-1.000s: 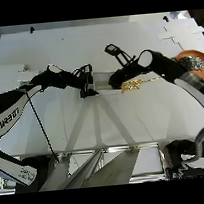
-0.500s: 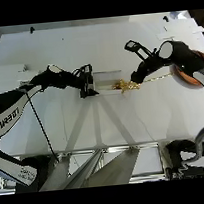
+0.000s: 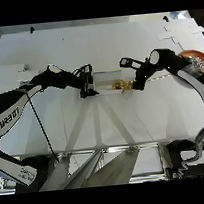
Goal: Fold the box and place the chain.
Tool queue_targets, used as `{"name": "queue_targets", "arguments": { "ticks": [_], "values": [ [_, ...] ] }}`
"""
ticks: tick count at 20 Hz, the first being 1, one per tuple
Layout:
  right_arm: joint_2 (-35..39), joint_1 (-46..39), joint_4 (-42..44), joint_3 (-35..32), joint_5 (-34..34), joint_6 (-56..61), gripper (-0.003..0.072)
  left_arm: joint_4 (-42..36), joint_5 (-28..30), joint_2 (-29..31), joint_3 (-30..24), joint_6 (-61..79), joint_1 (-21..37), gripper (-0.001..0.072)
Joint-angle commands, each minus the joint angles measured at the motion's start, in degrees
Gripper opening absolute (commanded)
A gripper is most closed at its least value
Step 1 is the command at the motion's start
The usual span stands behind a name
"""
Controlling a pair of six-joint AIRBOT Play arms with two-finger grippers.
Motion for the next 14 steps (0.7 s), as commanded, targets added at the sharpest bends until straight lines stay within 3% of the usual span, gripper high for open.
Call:
{"name": "queue_targets", "arguments": {
  "ticks": [1, 3, 5, 14],
  "values": [
    [-2.62, 1.14, -2.25, -0.02, -1.29, -0.79, 0.0459, 0.02, 0.02, 0.02, 0.02, 0.00, 0.00, 0.0215],
    [-3.02, 1.75, -5.07, -0.02, -1.16, 1.09, 0.0275, 0.00, 0.00, 0.02, 0.02, 0.00, 0.00, 0.0215],
    [-2.84, 2.12, -6.71, 0.00, -0.85, 4.57, 0.0031, -0.09, 0.02, 0.02, 0.02, 0.00, 0.00, 0.0215],
    [7.17, 2.14, -4.74, 0.04, -1.77, 9.66, 0.0010, -0.15, 0.02, 0.02, 0.02, 0.00, 0.00, 0.0215]
  ]
}}
